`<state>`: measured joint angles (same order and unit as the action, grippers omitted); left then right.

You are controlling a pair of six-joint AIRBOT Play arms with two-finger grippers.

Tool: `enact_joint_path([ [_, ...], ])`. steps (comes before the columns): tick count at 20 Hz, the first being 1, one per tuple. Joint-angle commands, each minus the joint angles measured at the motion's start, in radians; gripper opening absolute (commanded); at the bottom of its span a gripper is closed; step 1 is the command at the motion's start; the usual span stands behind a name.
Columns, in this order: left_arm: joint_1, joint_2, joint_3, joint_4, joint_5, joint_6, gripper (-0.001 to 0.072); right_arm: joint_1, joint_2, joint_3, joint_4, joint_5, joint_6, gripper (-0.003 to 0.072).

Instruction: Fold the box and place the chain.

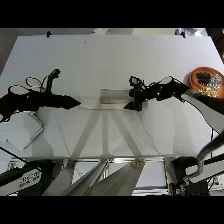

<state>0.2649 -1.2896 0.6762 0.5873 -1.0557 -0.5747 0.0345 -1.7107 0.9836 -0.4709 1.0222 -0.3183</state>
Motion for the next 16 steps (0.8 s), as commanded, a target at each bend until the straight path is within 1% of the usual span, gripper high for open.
enact_joint_path([
  [1,0.066,-0.032,-0.001,0.091,0.053,-0.083,0.0,0.0,0.0,0.001,0.0,0.0,0.0,0.045],
  [3,0.045,-0.096,-0.001,0.071,0.043,-0.084,0.0,0.0,0.0,0.001,0.0,0.0,0.0,0.045],
  [5,0.002,-0.159,-0.001,0.056,0.056,-0.083,0.0,0.0,0.0,0.001,0.0,0.0,0.0,0.045],
  [7,-0.033,-0.196,-0.001,0.053,0.082,-0.084,0.0,0.0,0.0,0.001,0.0,0.0,0.0,0.045],
  [10,-0.055,-0.221,-0.001,0.024,0.106,-0.08,0.0,0.0,0.0,0.001,0.0,0.0,0.0,0.045],
  [16,-0.055,-0.222,-0.001,-0.088,0.121,-0.048,0.0,0.0,0.0,0.001,0.0,0.0,0.0,0.045],
])
